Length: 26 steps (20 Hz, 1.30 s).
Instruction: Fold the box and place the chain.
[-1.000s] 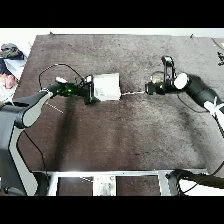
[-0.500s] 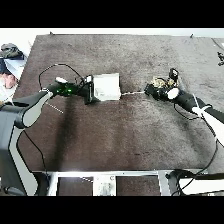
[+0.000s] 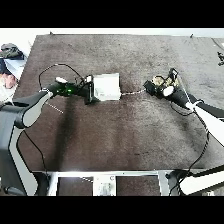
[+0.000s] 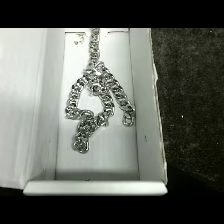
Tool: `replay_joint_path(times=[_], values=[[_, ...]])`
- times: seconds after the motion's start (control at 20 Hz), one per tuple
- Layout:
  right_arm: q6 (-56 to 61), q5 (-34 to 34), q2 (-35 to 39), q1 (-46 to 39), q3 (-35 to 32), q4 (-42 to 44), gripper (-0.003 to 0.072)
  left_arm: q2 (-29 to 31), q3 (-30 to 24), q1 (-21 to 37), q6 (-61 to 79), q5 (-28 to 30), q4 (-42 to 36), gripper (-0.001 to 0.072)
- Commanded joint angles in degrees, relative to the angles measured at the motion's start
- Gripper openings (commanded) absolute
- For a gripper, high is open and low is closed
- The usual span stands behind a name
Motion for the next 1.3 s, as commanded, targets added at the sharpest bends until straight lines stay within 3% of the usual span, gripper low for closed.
replay_joint_path(times=[0.0, 0.3, 0.5, 0.7, 0.95, 1.25], values=[[-3.1, -0.5, 4.2, 3.5, 0.3, 0.3, -0.0017, 0.0, 0.0, 0.0, 0.0, 0.0, 0.0, 0.0277], [-7.8, -1.9, 18.4, 15.1, 0.3, -0.5, -0.0017, 0.0, 0.0, 0.0, 0.0, 0.0, 0.0, 0.0277], [-7.8, -8.9, 22.3, 22.7, 0.8, -1.0, -0.0017, 0.0, 0.0, 0.0, 0.0, 0.0, 0.0, 0.0277], [-7.8, -10.2, 20.5, 27.2, 4.8, -3.1, -0.0018, 0.0, 0.0, 0.0, 0.0, 0.0, 0.0, 0.0277], [-7.7, -10.3, 12.6, 30.1, 9.8, -3.1, -0.0017, 0.0, 0.0, 0.0, 0.0, 0.0, 0.0, 0.0277], [-7.6, 0.0, 5.8, 29.4, 9.7, -3.1, -0.0015, 0.0, 0.0, 0.0, 0.0, 0.0, 0.0, 0.0277]])
